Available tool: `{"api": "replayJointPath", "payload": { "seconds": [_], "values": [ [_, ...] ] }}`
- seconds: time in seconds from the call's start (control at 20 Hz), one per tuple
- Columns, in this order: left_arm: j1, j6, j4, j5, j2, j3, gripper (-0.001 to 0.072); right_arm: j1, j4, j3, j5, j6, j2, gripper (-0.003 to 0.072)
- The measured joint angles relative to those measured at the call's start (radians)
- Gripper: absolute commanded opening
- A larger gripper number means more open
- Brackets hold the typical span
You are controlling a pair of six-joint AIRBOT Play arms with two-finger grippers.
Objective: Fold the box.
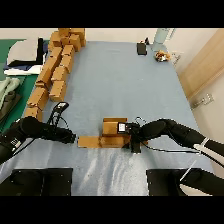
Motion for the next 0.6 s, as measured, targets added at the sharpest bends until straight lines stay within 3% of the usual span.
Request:
{"api": "replayJointPath", "payload": {
  "seconds": [0.25,0.6],
  "values": [
    [0.003,-0.128,-0.073,-0.018,-0.054,-0.006,0.0013,0.000,0.000,0.000,0.000,0.000,0.000,0.0417],
    [-0.154,-0.163,-0.185,0.104,-0.146,-0.014,0.0013,-0.002,0.000,0.000,0.000,0.000,0.000,0.0417]
  ]
}}
